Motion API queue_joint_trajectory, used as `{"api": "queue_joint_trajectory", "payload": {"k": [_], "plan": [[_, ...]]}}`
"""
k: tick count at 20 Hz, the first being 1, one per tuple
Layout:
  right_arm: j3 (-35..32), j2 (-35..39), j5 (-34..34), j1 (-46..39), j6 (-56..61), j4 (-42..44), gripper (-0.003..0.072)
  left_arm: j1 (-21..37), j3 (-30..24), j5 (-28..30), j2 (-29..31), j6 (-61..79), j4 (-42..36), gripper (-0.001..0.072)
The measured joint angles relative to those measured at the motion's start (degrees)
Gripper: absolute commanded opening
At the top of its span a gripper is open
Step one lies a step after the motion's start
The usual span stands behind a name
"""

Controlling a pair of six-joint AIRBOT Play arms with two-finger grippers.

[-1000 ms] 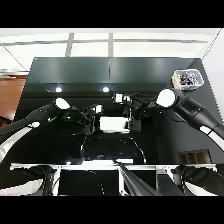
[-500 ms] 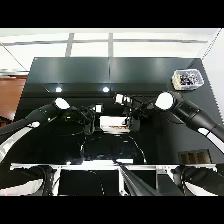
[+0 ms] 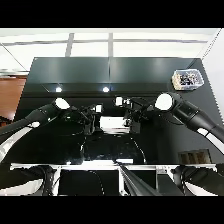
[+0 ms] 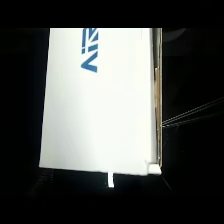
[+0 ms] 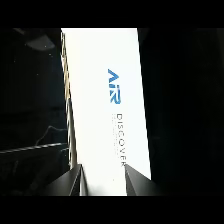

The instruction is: Fold the box and place the chain.

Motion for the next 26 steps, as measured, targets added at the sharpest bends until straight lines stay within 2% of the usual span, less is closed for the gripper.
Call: {"api": "queue_joint_trajectory", "payload": {"k": [26], "plan": [[0.0,-0.6,0.7,0.0,1.2,0.0,0.0309,0.0,0.0,0.0,0.0,0.0,0.0,0.0355]]}}
